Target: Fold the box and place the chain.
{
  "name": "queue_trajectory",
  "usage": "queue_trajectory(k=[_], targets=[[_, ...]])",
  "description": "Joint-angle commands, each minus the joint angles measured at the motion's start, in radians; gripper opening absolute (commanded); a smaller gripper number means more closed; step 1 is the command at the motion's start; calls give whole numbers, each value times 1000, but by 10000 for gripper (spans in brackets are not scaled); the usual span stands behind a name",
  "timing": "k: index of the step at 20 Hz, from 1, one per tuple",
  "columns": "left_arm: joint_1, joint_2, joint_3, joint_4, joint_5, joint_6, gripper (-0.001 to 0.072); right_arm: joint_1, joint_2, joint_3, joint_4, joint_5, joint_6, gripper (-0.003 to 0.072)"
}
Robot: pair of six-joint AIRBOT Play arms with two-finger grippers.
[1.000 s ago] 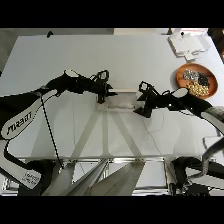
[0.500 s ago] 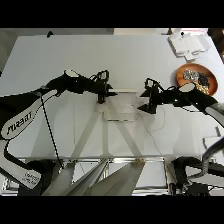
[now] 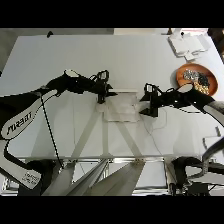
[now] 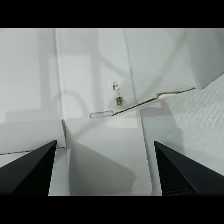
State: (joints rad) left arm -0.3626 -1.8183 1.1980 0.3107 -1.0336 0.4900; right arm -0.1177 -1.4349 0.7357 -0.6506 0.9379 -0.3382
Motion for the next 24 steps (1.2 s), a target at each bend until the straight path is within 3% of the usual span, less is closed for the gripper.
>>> queue_trajectory(k=[1,5,9,15,20,24], targets=[[0,0,0,0,-2,0,16,-2,34,0,-20,15,-2,667],[0,0,0,0,-2,0,16,-2,69,-12,8,46,16,667],[-1,0,0,0,-2,0,16,7,109,-130,13,-46,-33,667],[-1,0,0,0,-2,0,16,122,109,-202,218,-134,-149,667],[-1,0,0,0,-2,0,16,129,112,-202,202,-260,15,667],[-1,0,0,0,-2,0,16,129,141,-202,136,-265,151,667]])
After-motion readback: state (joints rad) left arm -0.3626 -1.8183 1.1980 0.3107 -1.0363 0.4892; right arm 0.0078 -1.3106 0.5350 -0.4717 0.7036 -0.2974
